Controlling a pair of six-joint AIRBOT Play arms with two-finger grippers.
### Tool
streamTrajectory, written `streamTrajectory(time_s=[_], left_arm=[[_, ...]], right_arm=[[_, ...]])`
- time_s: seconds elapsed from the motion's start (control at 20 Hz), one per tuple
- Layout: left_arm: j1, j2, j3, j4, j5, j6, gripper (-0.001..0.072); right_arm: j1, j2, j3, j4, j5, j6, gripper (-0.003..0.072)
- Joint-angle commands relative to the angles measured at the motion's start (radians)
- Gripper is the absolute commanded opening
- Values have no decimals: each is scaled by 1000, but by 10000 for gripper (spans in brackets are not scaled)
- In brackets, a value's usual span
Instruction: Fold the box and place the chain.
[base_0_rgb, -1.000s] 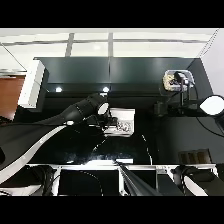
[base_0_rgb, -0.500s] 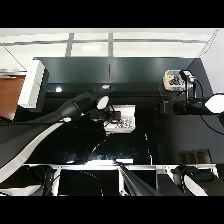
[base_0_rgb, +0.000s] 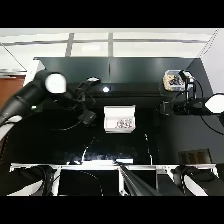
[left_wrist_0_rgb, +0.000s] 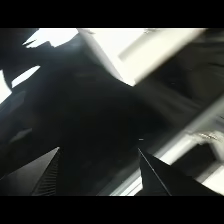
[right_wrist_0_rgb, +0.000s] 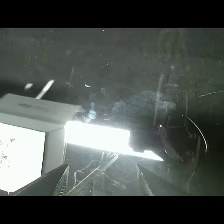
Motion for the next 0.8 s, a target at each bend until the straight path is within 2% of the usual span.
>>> streamTrajectory(time_s=[0.0, 0.1, 0.15, 0.2, 0.25, 0.4, 0.5, 0.65, 0.75], left_arm=[[234, 69, -246, -462, 116, 455, 561], [337, 35, -358, -650, 146, 682, 561], [362, 13, -387, -689, 158, 788, 565], [369, -10, -398, -692, 164, 907, 703], [367, -35, -399, -684, 166, 1028, 718], [325, -78, -396, -671, 200, 1408, 719], [280, -97, -381, -616, 264, 1501, 718], [201, -132, -359, -504, 306, 1571, 718], [155, -169, -358, -545, 356, 1571, 716]], right_arm=[[-1, 0, 1, -2, 7, 0, 484], [-1, 0, 1, -4, 9, 0, 485], [-1, 0, 1, -6, 9, 0, 485], [-1, 0, 1, -10, 9, 0, 485], [0, 0, 1, -17, 10, 0, 484], [-1, 0, 1, -32, 10, 0, 484], [-1, 0, 1, -32, 9, 0, 484], [0, 0, 1, -40, 8, 1, 485], [0, 0, 1, -40, 8, 1, 484]])
